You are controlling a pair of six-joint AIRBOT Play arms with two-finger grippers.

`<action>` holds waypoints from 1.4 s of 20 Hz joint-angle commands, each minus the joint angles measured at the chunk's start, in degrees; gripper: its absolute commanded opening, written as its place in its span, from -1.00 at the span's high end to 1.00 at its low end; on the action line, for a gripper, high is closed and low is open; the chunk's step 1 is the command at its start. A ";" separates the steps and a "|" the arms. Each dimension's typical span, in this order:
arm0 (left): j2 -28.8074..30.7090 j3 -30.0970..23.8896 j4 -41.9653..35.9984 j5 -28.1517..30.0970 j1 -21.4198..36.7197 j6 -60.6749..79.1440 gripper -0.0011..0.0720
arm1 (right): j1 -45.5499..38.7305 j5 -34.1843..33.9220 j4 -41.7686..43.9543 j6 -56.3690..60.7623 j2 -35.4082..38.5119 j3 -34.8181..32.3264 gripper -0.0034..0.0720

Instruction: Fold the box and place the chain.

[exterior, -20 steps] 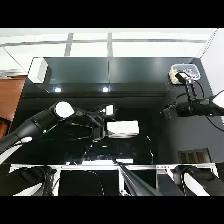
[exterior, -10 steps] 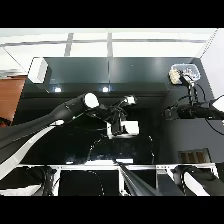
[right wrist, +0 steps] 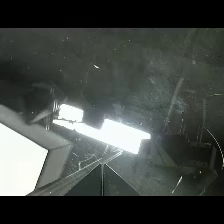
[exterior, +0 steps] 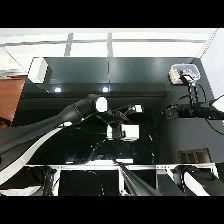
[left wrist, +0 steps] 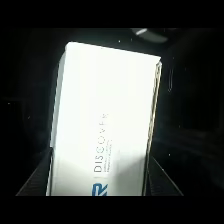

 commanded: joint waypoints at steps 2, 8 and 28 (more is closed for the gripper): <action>-0.09 0.31 11.50 -0.26 -3.67 -2.58 -0.79 | -0.02 -0.13 -0.02 -0.02 0.04 -0.04 0.86; 6.64 4.04 17.53 -13.88 3.50 -18.67 0.30 | -0.02 0.72 0.00 0.07 0.04 -0.04 0.86; 3.69 4.70 12.13 -5.33 79.60 -25.11 0.30 | 0.87 -3.15 3.13 2.19 -0.02 -0.09 0.86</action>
